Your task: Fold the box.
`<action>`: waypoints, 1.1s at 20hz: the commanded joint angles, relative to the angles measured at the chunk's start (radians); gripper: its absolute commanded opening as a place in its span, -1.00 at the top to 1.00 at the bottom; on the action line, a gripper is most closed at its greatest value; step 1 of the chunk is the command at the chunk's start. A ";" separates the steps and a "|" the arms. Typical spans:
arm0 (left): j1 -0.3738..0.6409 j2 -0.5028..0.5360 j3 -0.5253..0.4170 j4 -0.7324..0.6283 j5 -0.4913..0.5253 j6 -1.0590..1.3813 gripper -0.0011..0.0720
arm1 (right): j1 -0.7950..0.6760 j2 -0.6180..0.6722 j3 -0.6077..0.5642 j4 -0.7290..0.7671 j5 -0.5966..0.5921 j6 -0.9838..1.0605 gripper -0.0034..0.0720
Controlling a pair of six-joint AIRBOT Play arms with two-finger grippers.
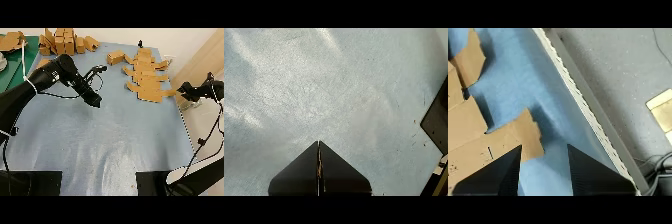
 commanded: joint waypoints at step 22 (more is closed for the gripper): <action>-0.001 0.001 0.000 0.000 0.000 0.001 0.94 | 0.340 0.213 -0.285 0.011 -0.265 -0.001 0.92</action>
